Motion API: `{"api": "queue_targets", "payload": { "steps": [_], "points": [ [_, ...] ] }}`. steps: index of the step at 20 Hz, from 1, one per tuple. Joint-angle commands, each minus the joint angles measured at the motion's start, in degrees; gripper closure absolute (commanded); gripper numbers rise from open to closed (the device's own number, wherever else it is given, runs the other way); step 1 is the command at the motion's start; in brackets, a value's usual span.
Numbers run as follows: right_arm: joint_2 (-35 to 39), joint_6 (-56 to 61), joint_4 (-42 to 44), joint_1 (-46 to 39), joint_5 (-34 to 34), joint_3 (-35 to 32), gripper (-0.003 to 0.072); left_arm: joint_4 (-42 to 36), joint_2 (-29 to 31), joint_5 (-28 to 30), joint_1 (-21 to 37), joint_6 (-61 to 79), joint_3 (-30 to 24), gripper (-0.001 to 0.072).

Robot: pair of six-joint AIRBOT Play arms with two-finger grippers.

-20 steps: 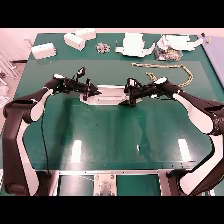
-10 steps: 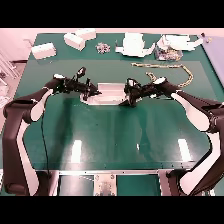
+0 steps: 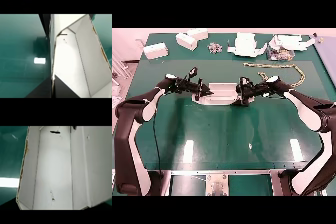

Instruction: Fold the box and place the chain.

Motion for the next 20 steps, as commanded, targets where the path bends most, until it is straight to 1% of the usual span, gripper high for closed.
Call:
{"api": "queue_targets", "payload": {
  "steps": [1,9,15,17,20],
  "points": [
    [0.0,0.3,0.1,0.0,2.2,0.2,-0.0012,0.4,0.0,0.2,0.0,0.0,0.0,0.0688],
    [-0.6,2.5,0.1,0.0,1.8,0.2,-0.0011,0.5,0.0,0.2,0.0,0.0,0.0,0.0688],
    [-1.9,2.7,0.1,0.0,1.4,2.3,-0.0009,0.5,0.0,0.1,0.0,0.0,0.0,0.0687],
    [-1.9,2.7,-0.1,0.0,1.4,2.3,0.003,0.5,0.0,0.1,0.0,0.0,0.0,0.0688],
    [-2.0,3.6,-2.5,0.0,1.4,2.4,0.003,0.5,0.0,0.1,0.0,0.0,0.0,0.0688]
  ]
}}
